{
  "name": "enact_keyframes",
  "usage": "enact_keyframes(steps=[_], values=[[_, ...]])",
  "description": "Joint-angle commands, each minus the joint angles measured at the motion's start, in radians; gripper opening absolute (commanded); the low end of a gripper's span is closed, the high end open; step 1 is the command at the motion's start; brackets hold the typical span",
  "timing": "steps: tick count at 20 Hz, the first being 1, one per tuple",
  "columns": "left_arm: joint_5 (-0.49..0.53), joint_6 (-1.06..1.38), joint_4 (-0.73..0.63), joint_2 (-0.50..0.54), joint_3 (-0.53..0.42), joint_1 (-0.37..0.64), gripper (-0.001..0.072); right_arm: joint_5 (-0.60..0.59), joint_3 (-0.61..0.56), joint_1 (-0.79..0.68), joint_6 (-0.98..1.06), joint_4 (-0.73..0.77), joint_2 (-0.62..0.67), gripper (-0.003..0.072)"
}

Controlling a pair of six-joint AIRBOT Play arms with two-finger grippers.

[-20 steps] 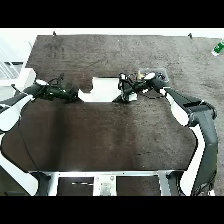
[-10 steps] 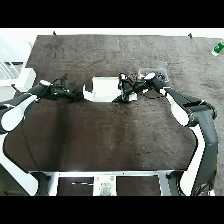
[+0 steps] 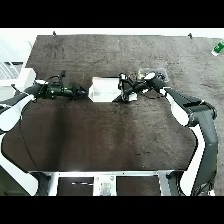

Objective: Fold the box and place the chain.

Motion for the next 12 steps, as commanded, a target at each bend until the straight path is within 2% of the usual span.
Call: enact_keyframes(steps=[1, 7, 8, 12], values=[[-0.034, 0.015, -0.041, 0.001, 0.001, 0.001, 0.0329, 0.000, 0.000, 0.000, 0.000, 0.000, 0.000, 0.0429], [-0.072, 0.050, -0.096, 0.001, 0.001, 0.001, 0.0331, 0.000, 0.000, 0.000, 0.000, 0.000, 0.000, 0.0429], [-0.078, 0.051, -0.103, 0.001, 0.003, 0.001, 0.0359, 0.000, 0.000, 0.000, 0.000, 0.000, 0.000, 0.0429], [-0.061, 0.046, -0.079, 0.001, 0.028, -0.024, 0.0358, 0.000, 0.000, 0.000, 0.000, 0.000, 0.000, 0.0429]])
